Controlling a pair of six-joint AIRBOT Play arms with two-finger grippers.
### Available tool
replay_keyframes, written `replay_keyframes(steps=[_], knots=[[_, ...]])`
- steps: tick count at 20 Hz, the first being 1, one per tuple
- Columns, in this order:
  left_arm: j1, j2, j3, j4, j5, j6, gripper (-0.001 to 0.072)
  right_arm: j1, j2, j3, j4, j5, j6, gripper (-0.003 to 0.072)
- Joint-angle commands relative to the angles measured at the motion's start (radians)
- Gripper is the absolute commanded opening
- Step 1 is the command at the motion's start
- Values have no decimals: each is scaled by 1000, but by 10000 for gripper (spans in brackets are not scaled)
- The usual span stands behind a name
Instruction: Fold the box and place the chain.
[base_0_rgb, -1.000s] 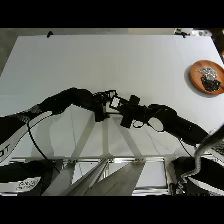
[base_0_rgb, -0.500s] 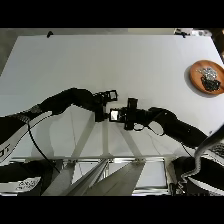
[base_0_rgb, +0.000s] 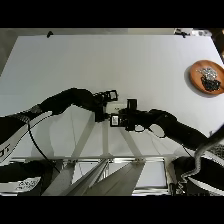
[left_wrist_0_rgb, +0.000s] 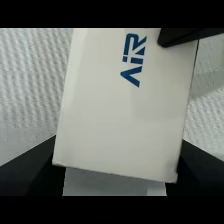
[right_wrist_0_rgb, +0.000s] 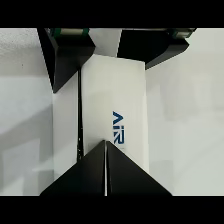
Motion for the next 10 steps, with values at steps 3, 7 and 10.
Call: replay_keyframes(steps=[3,7,10], knots=[[1,1,1,2,-1,3,155,-39,80,-7,3,-100,-50,13],[1,1,1,2,-1,3,155,-43,153,-127,6,-115,-166,13],[1,1,1,2,-1,3,155,-43,159,-201,12,-117,-184,13]])
